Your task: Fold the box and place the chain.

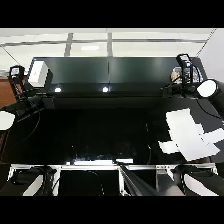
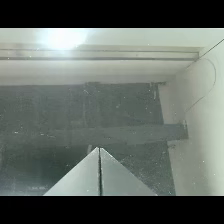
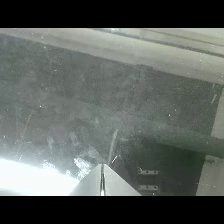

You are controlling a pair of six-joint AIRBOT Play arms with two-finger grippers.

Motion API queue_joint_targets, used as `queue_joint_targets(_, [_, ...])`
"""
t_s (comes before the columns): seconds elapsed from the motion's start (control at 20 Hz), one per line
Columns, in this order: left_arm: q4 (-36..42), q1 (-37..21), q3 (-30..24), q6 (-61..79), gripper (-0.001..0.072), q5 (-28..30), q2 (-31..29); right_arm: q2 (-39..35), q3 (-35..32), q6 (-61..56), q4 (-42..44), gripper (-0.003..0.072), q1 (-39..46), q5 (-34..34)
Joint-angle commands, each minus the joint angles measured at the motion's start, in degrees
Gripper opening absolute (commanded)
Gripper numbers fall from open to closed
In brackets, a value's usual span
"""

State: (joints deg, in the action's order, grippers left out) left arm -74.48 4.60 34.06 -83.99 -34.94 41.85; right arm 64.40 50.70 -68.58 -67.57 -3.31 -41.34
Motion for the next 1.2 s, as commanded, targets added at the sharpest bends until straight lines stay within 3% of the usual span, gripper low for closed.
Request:
queue_joint_targets(0.0, [0.0,0.04,-0.02,0.02,0.0029,0.0,-0.04,0.04,0.0,-0.02,0.0,0.0018,0.0,0.0])
queue_joint_targets(0.55, [0.0,0.04,-0.02,0.02,0.0029,0.0,-0.04,0.04,0.0,0.02,0.74,0.0018,-0.02,0.81])
queue_joint_targets(0.75, [0.02,0.04,-0.04,0.02,0.0029,0.42,-0.04,0.04,0.0,-0.02,7.89,0.0018,-0.02,12.79])
queue_joint_targets(0.8, [0.22,0.11,-0.04,0.02,0.0029,2.99,0.0,0.04,0.0,-0.02,7.63,0.0021,-0.02,14.97])
queue_joint_targets(0.85, [0.2,0.04,-0.04,0.02,0.0029,6.73,0.0,0.04,0.0,-0.02,7.5,0.0183,0.28,16.57])
queue_joint_targets(0.9, [0.37,0.04,-0.04,-0.22,0.0029,10.51,0.0,0.07,0.0,-0.04,7.52,0.0598,0.52,17.33])
queue_joint_targets(0.95, [0.66,0.11,-0.11,-0.22,0.0029,13.77,0.35,0.07,0.0,0.02,7.32,0.072,0.61,17.64])
queue_joint_targets(1.0, [0.7,0.11,-0.11,-0.24,0.0038,17.2,1.22,0.07,0.15,0.04,5.86,0.072,0.98,17.14])
queue_joint_targets(1.05, [1.92,0.11,-0.09,-0.24,0.0213,20.09,2.36,0.07,0.52,-0.04,2.54,0.072,1.81,15.78])
queue_joint_targets(1.1, [3.41,0.28,-0.07,-0.22,0.0628,21.94,3.74,0.07,0.98,-0.26,-0.96,0.072,3.41,14.23])
queue_joint_targets(1.15, [3.69,0.33,0.04,-0.24,0.0705,22.08,5.03,0.07,1.66,-1.92,-4.83,0.072,6.14,12.24])
